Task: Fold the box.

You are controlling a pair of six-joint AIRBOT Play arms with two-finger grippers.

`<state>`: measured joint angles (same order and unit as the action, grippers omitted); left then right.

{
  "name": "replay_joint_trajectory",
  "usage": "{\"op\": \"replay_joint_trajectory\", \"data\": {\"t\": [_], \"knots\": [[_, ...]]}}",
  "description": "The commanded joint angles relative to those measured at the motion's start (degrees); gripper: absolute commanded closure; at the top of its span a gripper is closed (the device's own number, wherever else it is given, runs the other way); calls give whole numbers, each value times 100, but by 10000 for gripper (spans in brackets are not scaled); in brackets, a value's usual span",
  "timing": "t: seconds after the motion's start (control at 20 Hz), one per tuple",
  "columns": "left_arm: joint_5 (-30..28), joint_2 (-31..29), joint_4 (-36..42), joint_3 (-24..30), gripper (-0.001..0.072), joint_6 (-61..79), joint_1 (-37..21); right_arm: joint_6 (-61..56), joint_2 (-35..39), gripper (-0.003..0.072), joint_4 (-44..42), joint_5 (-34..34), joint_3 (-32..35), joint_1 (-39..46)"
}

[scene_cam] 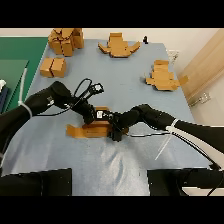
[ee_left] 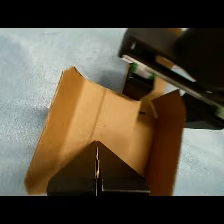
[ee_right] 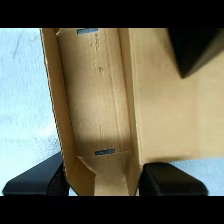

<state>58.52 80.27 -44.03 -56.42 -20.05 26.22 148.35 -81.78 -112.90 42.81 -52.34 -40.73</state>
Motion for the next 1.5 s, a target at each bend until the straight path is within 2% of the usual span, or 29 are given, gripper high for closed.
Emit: {"op": "replay_joint_trajectory", "data": {"t": [0.0, 0.2, 0.35, 0.45, 0.6, 0.75, 0.9, 0.95, 1.0, 1.05, 1.2, 1.45], "knots": [[822, 737, -494, -511, 698, -511, 59, 20, -4, 483, 105, -24, 4, 2], [1908, 1414, -785, -1016, 695, -638, 57, 20, -4, 483, 105, -26, 4, 4], [2111, 1484, -782, -1329, 698, -660, -22, 15, -4, 483, 107, -24, 4, 4], [2190, 1292, -780, -1585, 700, -745, -232, -24, -4, 483, 105, -22, 4, 4], [1941, 382, -809, -1606, 701, -435, -697, -103, -4, 483, 107, 2, 4, 4], [1954, -780, -1182, -1040, 699, -103, -1036, -101, -4, 483, 109, 17, 4, 4], [1539, -1515, -1576, 254, 676, 372, -1049, -92, -4, 483, 109, 13, 4, 4], [1370, -1582, -1539, 614, 425, 557, -1034, -92, -4, 483, 109, 13, 4, 4], [1143, -1596, -1554, 905, 217, 560, -992, -92, -4, 483, 107, 15, 4, 4], [925, -1593, -1574, 1141, 156, 575, -927, -92, -4, 483, 107, 17, 4, 4], [452, -1537, -1539, 1399, 156, 752, -682, -92, -4, 531, 107, 13, 4, 4], [-267, -1325, -1537, 1397, 159, 1010, -229, -92, -4, 531, 107, 15, 4, 2]]}}
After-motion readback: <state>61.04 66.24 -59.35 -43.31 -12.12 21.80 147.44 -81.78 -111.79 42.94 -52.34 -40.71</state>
